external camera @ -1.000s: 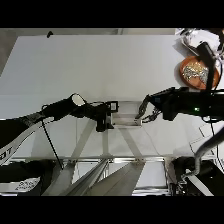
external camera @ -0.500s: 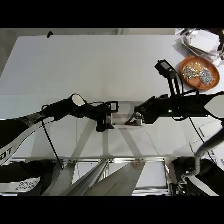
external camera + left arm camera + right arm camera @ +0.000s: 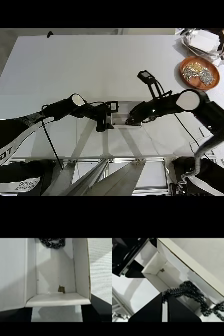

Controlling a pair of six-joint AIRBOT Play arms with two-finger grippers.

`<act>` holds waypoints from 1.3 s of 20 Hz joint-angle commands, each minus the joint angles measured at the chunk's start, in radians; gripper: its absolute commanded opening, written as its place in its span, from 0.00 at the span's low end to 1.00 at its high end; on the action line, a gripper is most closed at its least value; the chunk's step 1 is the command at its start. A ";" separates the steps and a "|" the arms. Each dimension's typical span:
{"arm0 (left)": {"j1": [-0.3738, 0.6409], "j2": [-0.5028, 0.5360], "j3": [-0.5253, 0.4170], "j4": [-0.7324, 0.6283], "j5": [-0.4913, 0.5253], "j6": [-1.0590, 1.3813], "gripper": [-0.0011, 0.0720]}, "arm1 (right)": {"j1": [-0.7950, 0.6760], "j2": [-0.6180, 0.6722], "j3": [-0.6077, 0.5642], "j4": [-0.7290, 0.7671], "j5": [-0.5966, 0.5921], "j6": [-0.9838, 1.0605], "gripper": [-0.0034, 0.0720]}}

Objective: Fold the box and place the chain.

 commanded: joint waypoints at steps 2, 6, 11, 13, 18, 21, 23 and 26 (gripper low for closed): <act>0.000 0.001 0.000 0.000 0.000 0.000 0.39 | 0.059 -0.091 -0.005 -0.003 -0.071 0.000 0.07; 0.000 0.001 0.000 0.000 0.000 0.000 0.39 | 0.062 -0.092 -0.005 -0.006 -0.085 0.000 0.19; 0.000 0.001 0.000 0.000 0.000 0.000 0.39 | 0.029 -0.068 0.024 -0.006 0.015 0.027 0.30; 0.000 0.001 0.000 0.000 0.000 0.000 0.39 | -0.033 -0.026 0.059 -0.039 0.130 0.040 0.29; 0.000 0.001 0.000 0.000 0.000 0.000 0.39 | -0.222 0.049 0.063 -0.367 0.359 0.157 0.31; 0.000 0.001 0.000 0.000 0.000 0.000 0.39 | -0.274 0.039 0.046 -0.415 0.320 0.176 0.30; 0.000 0.001 0.000 0.000 0.000 0.000 0.39 | -0.263 0.016 0.015 -0.430 0.279 0.175 0.30; 0.000 0.001 0.000 0.000 0.000 0.000 0.39 | -0.262 -0.062 -0.014 -0.455 0.246 0.172 0.31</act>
